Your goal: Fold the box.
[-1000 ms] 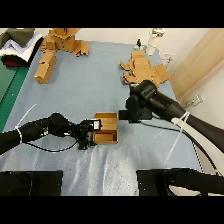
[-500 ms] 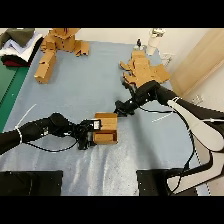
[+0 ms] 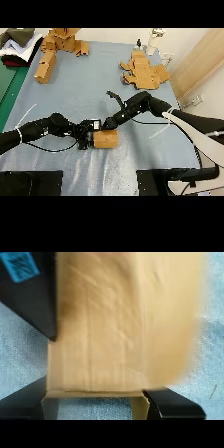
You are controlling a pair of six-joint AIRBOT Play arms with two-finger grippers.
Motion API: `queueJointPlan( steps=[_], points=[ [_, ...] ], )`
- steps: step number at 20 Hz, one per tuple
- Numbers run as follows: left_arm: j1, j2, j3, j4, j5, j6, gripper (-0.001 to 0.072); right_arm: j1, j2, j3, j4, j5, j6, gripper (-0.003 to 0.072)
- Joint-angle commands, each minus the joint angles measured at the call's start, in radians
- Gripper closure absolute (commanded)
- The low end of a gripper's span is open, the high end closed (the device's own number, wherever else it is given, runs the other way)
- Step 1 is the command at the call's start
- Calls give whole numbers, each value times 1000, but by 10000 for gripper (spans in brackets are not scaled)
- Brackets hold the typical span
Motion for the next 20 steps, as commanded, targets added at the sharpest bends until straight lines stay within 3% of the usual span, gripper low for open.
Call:
queueJointPlan(
  steps=[1,7,11,13,16,17,18,19,20],
  points=[
    [0,0,0,0,1,0,347,67,129,-111,-114,171,-44,685],
    [0,0,0,0,1,0,347,145,402,-279,-206,409,-53,685],
    [0,0,0,0,1,0,347,224,554,-320,-235,460,-116,685],
    [0,0,0,0,0,0,346,290,616,-359,-324,496,-159,684],
    [0,0,0,0,0,0,347,401,679,-454,-547,668,-190,681],
    [0,0,0,0,0,0,347,434,690,-480,-603,707,-195,584],
    [0,0,0,0,1,0,346,460,693,-492,-632,713,-208,381],
    [0,0,0,0,1,0,347,477,693,-496,-642,713,-238,294],
    [0,0,0,0,1,0,346,484,692,-496,-653,722,-259,294]
  ],
)
